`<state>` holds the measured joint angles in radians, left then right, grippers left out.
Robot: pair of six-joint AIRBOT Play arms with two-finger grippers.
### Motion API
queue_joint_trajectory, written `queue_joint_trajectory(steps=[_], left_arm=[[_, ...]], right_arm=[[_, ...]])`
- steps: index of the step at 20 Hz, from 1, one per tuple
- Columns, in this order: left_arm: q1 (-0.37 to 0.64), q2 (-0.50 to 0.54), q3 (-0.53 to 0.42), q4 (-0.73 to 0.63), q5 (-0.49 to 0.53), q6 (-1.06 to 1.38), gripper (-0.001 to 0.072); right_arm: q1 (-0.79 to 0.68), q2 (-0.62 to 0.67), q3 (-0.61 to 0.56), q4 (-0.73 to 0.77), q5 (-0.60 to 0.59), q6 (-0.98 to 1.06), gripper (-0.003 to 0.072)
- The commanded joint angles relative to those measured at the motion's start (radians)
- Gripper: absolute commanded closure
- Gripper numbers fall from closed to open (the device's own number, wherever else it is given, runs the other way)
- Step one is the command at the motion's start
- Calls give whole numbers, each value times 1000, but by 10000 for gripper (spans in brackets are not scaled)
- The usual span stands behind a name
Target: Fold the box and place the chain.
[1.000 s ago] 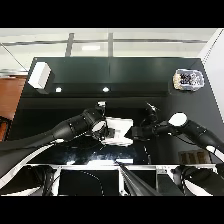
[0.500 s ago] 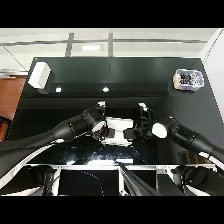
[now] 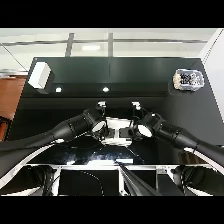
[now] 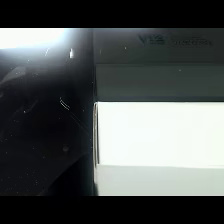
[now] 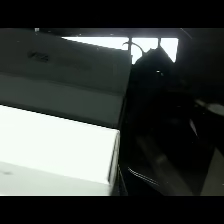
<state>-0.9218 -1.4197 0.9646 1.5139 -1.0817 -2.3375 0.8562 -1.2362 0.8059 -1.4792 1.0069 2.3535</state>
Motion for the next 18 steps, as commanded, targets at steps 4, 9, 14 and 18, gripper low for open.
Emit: queue_joint_trajectory(steps=[4,9,14,18], left_arm=[[1,0,0,0,4,0,680],[1,0,0,0,4,0,680],[1,0,0,0,3,0,680],[1,0,0,0,3,0,680]], right_arm=[[18,-53,24,12,32,79,460],[18,-80,24,11,40,104,461],[18,-83,24,5,36,104,576],[18,-83,24,5,28,103,638]])
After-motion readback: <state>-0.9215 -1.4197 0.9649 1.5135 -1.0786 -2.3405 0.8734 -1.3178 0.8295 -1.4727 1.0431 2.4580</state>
